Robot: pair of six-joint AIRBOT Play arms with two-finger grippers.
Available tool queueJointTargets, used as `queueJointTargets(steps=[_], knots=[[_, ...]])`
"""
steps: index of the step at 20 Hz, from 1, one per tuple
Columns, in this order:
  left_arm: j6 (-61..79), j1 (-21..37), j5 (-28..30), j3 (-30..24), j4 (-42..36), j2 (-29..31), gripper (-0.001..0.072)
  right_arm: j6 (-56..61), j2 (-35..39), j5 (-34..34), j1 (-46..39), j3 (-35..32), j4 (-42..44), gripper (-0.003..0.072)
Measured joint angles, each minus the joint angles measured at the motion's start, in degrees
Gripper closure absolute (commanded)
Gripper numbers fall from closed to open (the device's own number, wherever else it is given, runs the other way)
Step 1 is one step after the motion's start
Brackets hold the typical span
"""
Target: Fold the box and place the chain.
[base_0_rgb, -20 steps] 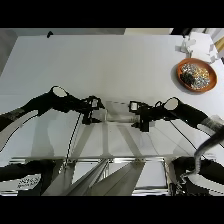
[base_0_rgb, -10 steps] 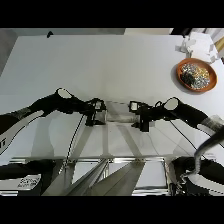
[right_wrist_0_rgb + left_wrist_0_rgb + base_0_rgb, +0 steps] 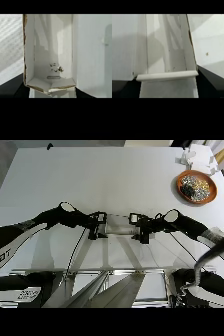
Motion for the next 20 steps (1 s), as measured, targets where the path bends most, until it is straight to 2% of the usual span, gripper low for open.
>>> queueJointTargets(steps=[1,2,3,4,5,20], knots=[[-0.2,-0.1,0.1,0.0,-0.3,-0.1,0.0019,0.0,0.0,0.0,0.0,0.0,0.0,0.039],[-0.4,-0.2,0.2,0.0,-0.5,-0.2,0.0108,0.0,0.0,0.0,0.0,0.0,0.0,0.039],[-0.5,-0.2,0.4,0.0,-0.8,-0.3,0.027,0.0,0.0,0.0,0.0,0.0,0.0,0.039],[-0.7,-0.2,0.4,0.0,-0.9,-0.3,0.0389,0.0,0.0,0.0,0.0,0.0,0.0,0.039],[-0.8,-0.3,0.4,0.0,-0.9,-0.3,0.0454,0.0,0.0,0.0,0.0,0.0,0.0,0.039],[-0.9,-1.0,0.4,0.1,0.4,-0.4,0.0455,0.0,0.0,0.1,0.0,0.0,0.0,0.039]])
